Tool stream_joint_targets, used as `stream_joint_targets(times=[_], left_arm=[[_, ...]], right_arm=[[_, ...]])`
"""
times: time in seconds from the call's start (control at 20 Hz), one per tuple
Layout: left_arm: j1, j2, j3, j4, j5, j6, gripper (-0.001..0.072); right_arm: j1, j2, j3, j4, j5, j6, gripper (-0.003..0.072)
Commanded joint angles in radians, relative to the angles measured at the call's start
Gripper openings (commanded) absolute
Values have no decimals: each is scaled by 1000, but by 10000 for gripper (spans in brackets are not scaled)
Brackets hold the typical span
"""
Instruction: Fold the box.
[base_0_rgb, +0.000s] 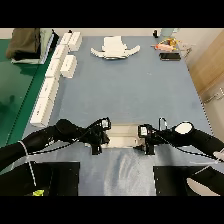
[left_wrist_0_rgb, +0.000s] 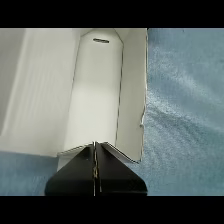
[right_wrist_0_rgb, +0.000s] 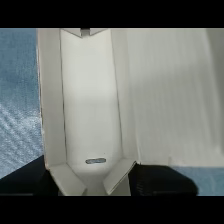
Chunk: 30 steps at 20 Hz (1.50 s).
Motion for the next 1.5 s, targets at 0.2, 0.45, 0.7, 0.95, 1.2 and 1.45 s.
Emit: stream_joint_targets(times=[0.2,0.45,0.7,0.95,1.2,1.45], left_arm=[[2,269,1,562,-60,-943,15],[2,517,1,933,-221,-1736,15],[2,592,-5,1178,-386,-2276,16],[0,457,-64,1005,-236,-2281,16],[0,278,-84,742,-68,-2081,16],[0,203,-82,406,-48,-1732,16]], right_arm=[[0,1,1,1,1,-1,508],[0,1,1,1,1,-1,508],[0,1,1,1,1,-1,508],[0,1,1,1,1,-1,508],[0,1,1,1,1,-1,509],[0,1,1,1,1,-1,508]])
